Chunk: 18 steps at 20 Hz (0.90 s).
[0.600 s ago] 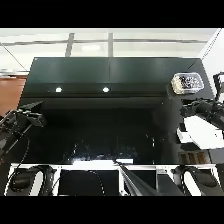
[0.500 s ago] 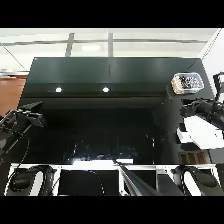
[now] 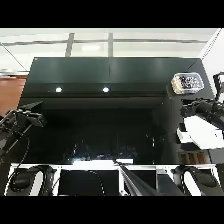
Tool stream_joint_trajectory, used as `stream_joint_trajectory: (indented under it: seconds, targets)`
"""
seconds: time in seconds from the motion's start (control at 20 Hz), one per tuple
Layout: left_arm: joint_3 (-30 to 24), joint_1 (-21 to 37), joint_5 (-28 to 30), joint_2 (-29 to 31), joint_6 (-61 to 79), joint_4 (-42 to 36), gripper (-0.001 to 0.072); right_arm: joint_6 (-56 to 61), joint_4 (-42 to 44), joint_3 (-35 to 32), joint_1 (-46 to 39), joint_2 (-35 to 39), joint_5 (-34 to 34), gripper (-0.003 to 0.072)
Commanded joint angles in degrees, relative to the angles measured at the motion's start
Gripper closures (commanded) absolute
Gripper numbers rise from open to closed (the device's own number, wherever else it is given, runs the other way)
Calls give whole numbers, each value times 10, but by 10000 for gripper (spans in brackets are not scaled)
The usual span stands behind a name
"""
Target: Fold the box and place the chain.
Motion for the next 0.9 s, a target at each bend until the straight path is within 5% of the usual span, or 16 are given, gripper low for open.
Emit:
stream_joint_trajectory:
  seconds: [0.0, 0.15, 0.4, 0.45, 0.5, 0.55, 0.75, 0.85]
  targets:
    - [0, 0, 2, 0, 0, 0, 680, 0, 0, 0, 0, 0, 0, 670]
    - [0, 0, 88, -3, -2, -44, 680, -4, 57, 0, 0, 0, -84, 670]
    - [0, -1, 108, -11, -2, -116, 678, -5, 258, 0, 0, -2, -223, 669]
    - [0, -1, 100, -24, -2, -140, 573, -5, 240, 0, 0, -6, -257, 612]
    - [0, -2, 83, -38, -2, -163, 229, -4, 219, 0, -4, -16, -275, 330]
    - [0, -6, 62, -55, -2, -171, -2, -4, 214, 0, -15, -33, -278, -30]
    - [1, -52, -29, -116, 30, -161, -2, 63, 188, 21, -122, -162, -248, -25]
    - [2, -78, -35, -131, 27, -130, -2, 152, 99, 98, -236, -262, -142, -25]
